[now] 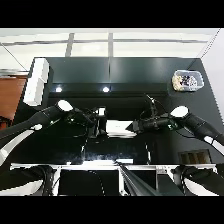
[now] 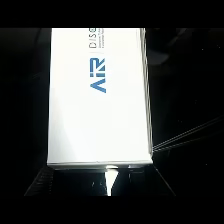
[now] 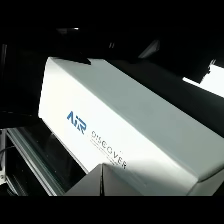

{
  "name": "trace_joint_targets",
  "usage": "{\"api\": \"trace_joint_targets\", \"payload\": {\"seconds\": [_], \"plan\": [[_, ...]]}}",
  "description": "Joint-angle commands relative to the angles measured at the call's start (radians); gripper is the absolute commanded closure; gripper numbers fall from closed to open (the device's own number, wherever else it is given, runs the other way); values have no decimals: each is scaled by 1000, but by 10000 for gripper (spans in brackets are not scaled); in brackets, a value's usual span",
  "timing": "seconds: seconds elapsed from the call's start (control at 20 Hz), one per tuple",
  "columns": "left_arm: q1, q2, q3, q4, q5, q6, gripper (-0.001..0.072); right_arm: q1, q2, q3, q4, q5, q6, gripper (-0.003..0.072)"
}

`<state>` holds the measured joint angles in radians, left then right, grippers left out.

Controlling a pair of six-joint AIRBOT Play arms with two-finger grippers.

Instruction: Fold the box and place the chain.

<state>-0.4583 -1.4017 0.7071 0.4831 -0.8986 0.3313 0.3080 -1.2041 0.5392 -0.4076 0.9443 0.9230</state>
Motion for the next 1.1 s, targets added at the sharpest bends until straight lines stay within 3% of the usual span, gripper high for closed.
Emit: {"api": "trace_joint_targets", "payload": {"seconds": [0.0,0.25,0.3,0.35,0.45,0.65,0.85,1.05], "plan": [[1,-1,1,-2,-6,-2,215,1,-1,1,-12,2,-12,673],[1,0,1,-2,-19,-2,209,-109,134,97,-24,226,-22,673],[1,0,1,-1,-18,-16,149,-152,186,109,-24,240,-21,673],[1,3,5,0,-14,-52,-11,-206,246,114,-24,250,-21,673],[4,18,32,80,-40,-159,-11,-318,349,115,-44,280,-1,673],[5,105,65,289,-111,-318,-11,-519,475,115,-225,380,80,673],[-40,172,67,158,-84,-324,-11,-608,486,114,-281,372,114,673],[-175,105,135,133,39,-441,-9,-607,486,114,-278,349,117,673]]}}
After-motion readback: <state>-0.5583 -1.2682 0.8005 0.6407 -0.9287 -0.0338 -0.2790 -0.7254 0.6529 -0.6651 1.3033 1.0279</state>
